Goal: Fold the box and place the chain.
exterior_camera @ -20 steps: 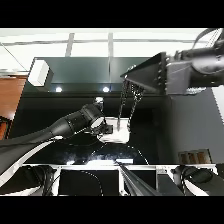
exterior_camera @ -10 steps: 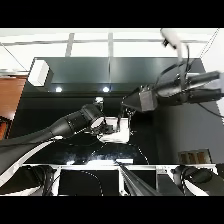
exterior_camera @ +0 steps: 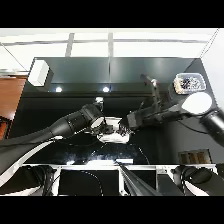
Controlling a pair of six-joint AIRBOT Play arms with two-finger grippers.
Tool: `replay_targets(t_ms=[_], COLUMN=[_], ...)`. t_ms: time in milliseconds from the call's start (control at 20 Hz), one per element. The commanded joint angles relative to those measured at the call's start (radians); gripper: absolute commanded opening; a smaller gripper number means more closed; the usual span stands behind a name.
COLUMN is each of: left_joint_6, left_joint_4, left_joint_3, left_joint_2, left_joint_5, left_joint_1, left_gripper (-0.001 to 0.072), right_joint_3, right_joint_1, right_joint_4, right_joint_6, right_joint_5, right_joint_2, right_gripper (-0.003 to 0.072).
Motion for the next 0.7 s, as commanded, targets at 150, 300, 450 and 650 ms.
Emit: replay_targets(t_ms=[150,300,450,650], left_joint_6=[0.000,0.000,0.000,0.000], left_joint_4=[0.000,0.000,0.000,0.000], left_joint_3=[0.000,0.000,0.000,0.000], left_joint_2=[0.000,0.000,0.000,0.000], left_joint_5=[0.000,0.000,0.000,0.000], left_joint_1=[0.000,0.000,0.000,0.000], left_gripper=[0.0028,0.0028,0.0028,0.0028], right_joint_3=[-0.063,-0.063,-0.052,-0.044], right_joint_1=[0.046,0.039,-0.034,-0.212], right_joint_4=[-0.050,-0.052,-0.057,-0.063], right_joint_6=[-0.008,-0.008,-0.036,-0.093], right_joint_5=[-0.127,-0.112,-0.019,0.181], right_joint_2=[-0.104,-0.111,-0.078,0.070], right_gripper=[0.0010,0.0138,0.0216,0.0630])
